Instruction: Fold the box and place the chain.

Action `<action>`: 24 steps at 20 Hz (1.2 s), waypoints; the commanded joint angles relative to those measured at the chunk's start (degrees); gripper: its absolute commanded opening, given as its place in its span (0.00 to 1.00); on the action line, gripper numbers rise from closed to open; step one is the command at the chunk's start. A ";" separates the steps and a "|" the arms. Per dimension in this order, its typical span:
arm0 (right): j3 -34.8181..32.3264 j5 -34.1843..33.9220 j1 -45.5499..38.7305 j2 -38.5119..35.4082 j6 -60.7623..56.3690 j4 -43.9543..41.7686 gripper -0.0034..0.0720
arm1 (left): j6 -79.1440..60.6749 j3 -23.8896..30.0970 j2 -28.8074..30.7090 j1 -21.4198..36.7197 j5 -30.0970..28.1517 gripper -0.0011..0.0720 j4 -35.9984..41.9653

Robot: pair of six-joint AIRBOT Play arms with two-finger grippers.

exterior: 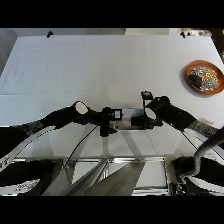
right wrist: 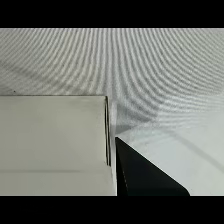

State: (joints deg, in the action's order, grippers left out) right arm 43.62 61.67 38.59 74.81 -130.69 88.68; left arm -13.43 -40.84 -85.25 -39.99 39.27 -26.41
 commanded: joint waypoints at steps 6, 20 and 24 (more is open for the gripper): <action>0.07 -0.50 0.02 1.18 0.02 -0.52 0.07 | -0.02 0.02 -0.02 -0.02 0.00 0.08 0.00; 3.15 17.79 -0.04 -15.76 23.26 1.73 0.77 | -0.02 0.02 -0.02 -0.07 0.00 0.08 0.00; 14.16 23.50 -2.78 -18.53 27.02 15.04 0.77 | -0.02 0.02 -0.02 -0.07 -0.04 0.08 0.00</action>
